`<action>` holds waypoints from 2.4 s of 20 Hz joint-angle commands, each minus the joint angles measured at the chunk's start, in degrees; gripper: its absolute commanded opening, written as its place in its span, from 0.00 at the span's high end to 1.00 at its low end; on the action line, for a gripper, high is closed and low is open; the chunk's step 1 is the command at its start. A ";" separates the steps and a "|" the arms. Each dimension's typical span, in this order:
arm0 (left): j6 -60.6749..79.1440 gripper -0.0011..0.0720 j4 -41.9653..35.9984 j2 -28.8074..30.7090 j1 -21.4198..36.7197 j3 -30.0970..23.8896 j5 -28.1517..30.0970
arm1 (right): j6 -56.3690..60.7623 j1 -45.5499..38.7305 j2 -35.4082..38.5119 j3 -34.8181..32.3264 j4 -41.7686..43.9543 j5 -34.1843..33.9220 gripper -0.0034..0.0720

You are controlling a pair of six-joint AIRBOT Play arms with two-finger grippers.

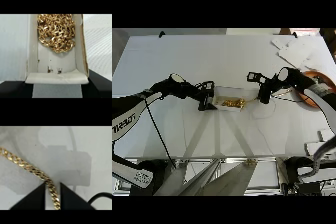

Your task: Fold the box and place the chain.

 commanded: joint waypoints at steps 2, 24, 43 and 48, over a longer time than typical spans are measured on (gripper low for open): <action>0.02 0.47 0.02 0.02 0.00 0.02 0.00 | -0.24 0.07 -0.15 -0.04 -0.20 3.28 0.94; 0.02 0.47 0.00 0.02 0.00 0.02 0.02 | 5.79 12.55 14.86 -0.02 35.52 -1.14 0.94; 0.02 0.47 0.02 0.02 0.00 0.02 0.02 | 24.28 18.75 14.43 -0.02 18.01 -9.25 0.94; 0.02 0.47 0.02 0.02 0.00 0.02 0.02 | 24.61 18.73 14.84 -0.02 16.20 -6.73 0.52</action>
